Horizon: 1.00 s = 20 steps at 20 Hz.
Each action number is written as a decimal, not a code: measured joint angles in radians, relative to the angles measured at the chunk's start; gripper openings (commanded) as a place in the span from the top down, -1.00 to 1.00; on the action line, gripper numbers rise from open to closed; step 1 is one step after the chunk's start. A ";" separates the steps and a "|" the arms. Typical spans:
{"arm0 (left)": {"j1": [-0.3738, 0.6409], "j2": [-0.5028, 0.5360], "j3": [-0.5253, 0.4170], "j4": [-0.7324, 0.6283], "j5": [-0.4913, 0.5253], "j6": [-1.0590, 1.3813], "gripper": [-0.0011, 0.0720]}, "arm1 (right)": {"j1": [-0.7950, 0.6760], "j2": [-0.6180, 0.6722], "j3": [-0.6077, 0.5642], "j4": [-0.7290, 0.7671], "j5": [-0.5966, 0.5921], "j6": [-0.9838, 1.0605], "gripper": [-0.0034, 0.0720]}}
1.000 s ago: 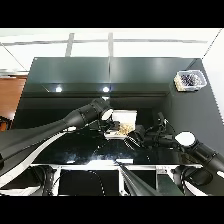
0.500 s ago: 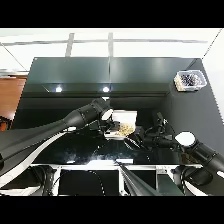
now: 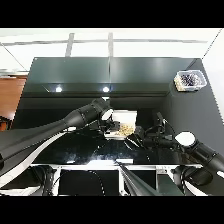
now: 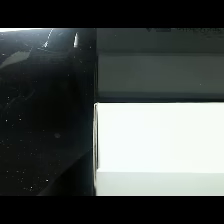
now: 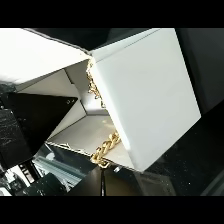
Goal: Fold the box and place the chain.
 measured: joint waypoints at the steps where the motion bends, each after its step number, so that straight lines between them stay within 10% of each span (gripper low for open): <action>1: 0.000 0.000 0.000 0.000 0.000 0.000 0.89 | 0.000 0.000 0.003 0.001 -0.001 -0.006 0.89; 8: 0.000 0.000 0.000 0.000 0.000 0.000 0.89 | 0.000 0.000 0.054 0.004 -0.001 -0.050 0.87; 10: 0.000 0.000 0.000 0.000 0.000 0.000 0.89 | 0.000 0.000 0.063 -0.001 0.012 -0.076 0.16; 12: 0.000 0.000 0.000 0.000 0.000 0.000 0.89 | -0.002 0.000 0.067 -0.023 0.060 -0.100 -0.11; 20: 0.000 0.000 0.000 0.000 0.000 0.000 0.89 | -0.008 0.000 0.068 -0.260 0.108 0.001 -0.10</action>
